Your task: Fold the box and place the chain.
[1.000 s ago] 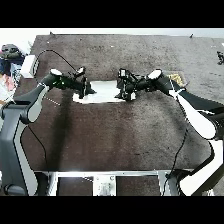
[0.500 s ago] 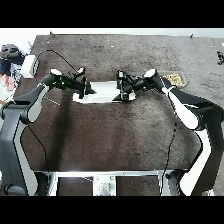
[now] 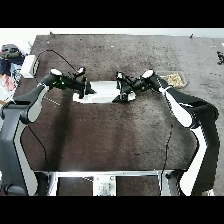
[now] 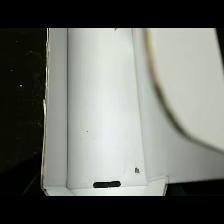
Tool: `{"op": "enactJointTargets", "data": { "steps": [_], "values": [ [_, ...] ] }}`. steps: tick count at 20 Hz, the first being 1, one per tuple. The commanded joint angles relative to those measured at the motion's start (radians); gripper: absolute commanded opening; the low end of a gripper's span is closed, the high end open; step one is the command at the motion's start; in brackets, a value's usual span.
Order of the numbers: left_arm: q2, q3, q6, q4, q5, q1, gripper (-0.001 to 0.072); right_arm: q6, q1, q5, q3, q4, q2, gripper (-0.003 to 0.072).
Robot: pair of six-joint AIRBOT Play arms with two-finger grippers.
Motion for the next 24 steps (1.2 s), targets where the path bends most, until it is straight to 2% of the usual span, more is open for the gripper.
{"op": "enactJointTargets", "data": {
  "steps": [1, 13, 16, 17, 19, 20, 21, 24],
  "values": [
    [0.000, 0.000, 0.000, 0.000, 0.000, 0.000, 0.0012, 0.001, 0.000, 0.006, 0.003, -0.005, -0.003, 0.0612],
    [0.000, 0.000, 0.000, 0.000, 0.000, 0.000, 0.0012, -0.002, 0.000, 0.001, 0.012, 0.000, -0.027, 0.0611],
    [0.000, 0.000, 0.000, 0.000, 0.000, 0.000, 0.0012, -0.003, 0.000, 0.002, 0.014, 0.000, -0.028, 0.0584],
    [0.000, 0.000, 0.000, 0.000, 0.000, 0.001, 0.0012, -0.002, 0.000, 0.001, 0.014, 0.000, -0.028, 0.0463],
    [0.000, 0.000, 0.000, 0.000, 0.000, 0.000, 0.0012, -0.003, 0.000, -0.002, 0.014, 0.000, -0.028, 0.0464],
    [0.000, 0.000, 0.000, 0.000, 0.000, 0.000, 0.0012, -0.002, 0.000, -0.002, 0.014, 0.000, -0.028, 0.0390],
    [0.000, 0.000, 0.000, 0.000, 0.000, 0.000, 0.0012, -0.002, 0.000, -0.006, 0.014, 0.000, -0.028, 0.0358],
    [0.000, 0.000, 0.000, 0.000, 0.000, 0.000, 0.0012, -0.002, 0.000, -0.009, 0.014, 0.000, -0.028, 0.0358]
  ]
}}
